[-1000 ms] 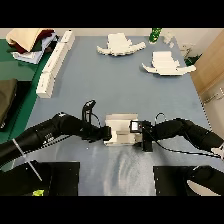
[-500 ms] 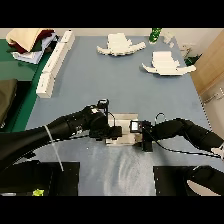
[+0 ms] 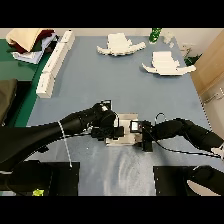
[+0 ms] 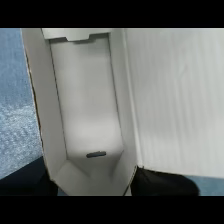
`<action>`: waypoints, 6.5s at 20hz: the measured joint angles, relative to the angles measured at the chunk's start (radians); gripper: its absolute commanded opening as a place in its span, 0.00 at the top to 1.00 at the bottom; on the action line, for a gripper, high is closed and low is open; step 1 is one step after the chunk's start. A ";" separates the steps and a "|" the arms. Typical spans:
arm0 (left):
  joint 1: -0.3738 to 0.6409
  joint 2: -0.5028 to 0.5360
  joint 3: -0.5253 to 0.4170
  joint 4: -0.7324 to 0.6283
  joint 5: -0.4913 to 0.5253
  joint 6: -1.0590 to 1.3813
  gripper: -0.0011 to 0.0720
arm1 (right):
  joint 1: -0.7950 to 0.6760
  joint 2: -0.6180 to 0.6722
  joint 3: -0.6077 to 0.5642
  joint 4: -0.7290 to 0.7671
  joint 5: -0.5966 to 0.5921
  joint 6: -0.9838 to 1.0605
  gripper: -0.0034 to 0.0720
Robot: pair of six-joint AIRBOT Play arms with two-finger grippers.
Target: Fold the box.
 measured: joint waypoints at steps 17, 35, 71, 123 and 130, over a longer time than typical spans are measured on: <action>-0.007 -0.087 0.040 0.031 -0.038 -0.051 0.96 | -0.002 0.000 0.000 -0.003 0.000 0.002 0.27; -0.007 0.070 0.201 0.137 -0.440 0.048 0.96 | -0.001 -0.001 0.000 0.000 0.001 0.000 0.27; 0.418 0.250 -0.539 -0.813 0.389 2.505 0.03 | -0.001 -0.001 0.000 -0.001 0.000 0.000 0.27; 0.366 0.183 -0.533 -0.964 0.469 2.652 0.17 | 0.000 -0.001 0.000 -0.003 0.000 0.001 0.27; 0.366 0.183 -0.533 -0.964 0.468 2.652 0.17 | 0.000 -0.001 0.000 -0.003 0.000 0.000 0.27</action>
